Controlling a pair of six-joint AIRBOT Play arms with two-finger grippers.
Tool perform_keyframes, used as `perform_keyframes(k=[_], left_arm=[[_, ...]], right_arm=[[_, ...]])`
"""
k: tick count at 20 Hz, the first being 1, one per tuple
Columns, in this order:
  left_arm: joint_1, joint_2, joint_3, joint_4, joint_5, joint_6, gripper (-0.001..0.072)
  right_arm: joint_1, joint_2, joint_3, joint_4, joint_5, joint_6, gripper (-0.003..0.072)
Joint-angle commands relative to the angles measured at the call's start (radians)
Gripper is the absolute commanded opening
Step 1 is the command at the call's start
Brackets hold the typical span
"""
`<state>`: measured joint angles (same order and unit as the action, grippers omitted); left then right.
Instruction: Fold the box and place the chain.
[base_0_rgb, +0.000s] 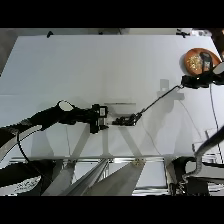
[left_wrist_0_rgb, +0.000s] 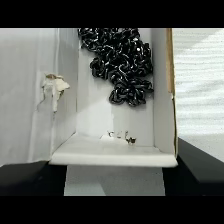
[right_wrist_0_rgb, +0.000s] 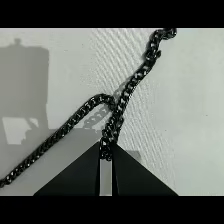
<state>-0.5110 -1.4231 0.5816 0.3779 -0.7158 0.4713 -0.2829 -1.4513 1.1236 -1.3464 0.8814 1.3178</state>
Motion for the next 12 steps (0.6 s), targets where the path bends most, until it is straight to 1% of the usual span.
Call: perform_keyframes(k=[1, 5, 12], left_arm=[[-0.001, 0.001, 0.0, 0.0, 0.0, 0.0, 0.0394], [-0.001, 0.001, 0.0, 0.0, 0.0, 0.0, 0.0394], [-0.001, 0.001, 0.0, 0.0, 0.0, 0.0, 0.0394]], right_arm=[[0.016, 0.137, 0.0, 0.016, 0.08, -0.048, 0.0012], [0.099, 0.275, -0.001, 0.019, 0.175, -0.063, 0.0012], [0.341, 0.452, -0.001, 0.027, 0.296, -0.04, 0.0013]])
